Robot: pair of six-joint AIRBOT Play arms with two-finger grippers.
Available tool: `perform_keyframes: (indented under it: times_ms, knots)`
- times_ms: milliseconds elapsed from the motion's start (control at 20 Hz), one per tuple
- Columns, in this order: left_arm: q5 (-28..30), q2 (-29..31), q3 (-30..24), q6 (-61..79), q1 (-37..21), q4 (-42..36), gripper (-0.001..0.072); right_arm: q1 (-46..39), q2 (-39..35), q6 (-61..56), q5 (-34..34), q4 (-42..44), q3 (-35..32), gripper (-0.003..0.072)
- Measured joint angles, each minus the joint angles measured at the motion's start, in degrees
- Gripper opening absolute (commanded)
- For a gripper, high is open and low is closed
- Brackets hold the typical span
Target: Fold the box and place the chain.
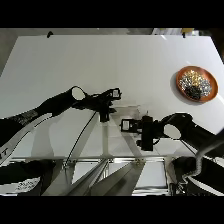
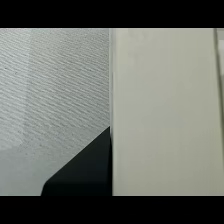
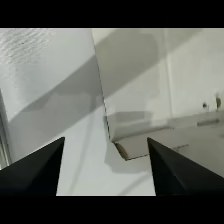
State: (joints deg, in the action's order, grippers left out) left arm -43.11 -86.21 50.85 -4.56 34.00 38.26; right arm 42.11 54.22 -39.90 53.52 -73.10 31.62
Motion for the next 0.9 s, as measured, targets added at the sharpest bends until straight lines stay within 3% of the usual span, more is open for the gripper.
perform_keyframes:
  times_ms: [400, 700, 900]
  knots:
    - [0.0, 0.0, 0.0, 0.0, 0.0, 0.0, 0.001, 2.9, 0.6, 10.9, -11.0, -0.4, -6.5, 0.0599]
    - [0.0, 0.0, 0.0, 0.0, 0.0, 0.0, 0.001, 3.2, 0.6, 10.3, -18.9, -1.0, -8.5, 0.0575]
    - [0.0, 0.0, 0.0, 0.0, 0.0, -0.1, 0.001, -0.3, 0.6, 8.8, -19.6, -1.2, -8.6, 0.0575]
